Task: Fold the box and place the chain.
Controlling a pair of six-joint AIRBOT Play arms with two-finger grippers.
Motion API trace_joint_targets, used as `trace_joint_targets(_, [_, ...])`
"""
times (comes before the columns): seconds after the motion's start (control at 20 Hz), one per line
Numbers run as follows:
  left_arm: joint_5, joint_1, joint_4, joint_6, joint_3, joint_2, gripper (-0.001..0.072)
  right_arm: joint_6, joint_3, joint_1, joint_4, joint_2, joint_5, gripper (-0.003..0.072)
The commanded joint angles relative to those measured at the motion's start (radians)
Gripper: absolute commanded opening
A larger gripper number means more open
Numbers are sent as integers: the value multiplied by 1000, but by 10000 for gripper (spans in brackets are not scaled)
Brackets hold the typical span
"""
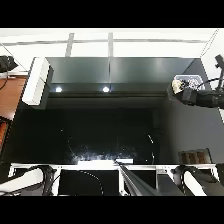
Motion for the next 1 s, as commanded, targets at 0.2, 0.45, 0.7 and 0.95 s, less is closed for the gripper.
trace_joint_targets(0.2, [124, -296, -35, -74, -594, 506, 26, 6, -151, 0, -161, 193, -130, 49])
trace_joint_targets(0.45, [198, -314, -23, -69, -774, 691, 29, 6, -176, 0, -204, 190, -62, 47])
trace_joint_targets(0.7, [209, -315, -25, -69, -774, 697, 29, 6, -176, 0, -204, 190, -62, 47])
trace_joint_targets(0.95, [209, -315, -25, -69, -774, 695, 29, 6, -176, 0, -204, 190, -62, 47])
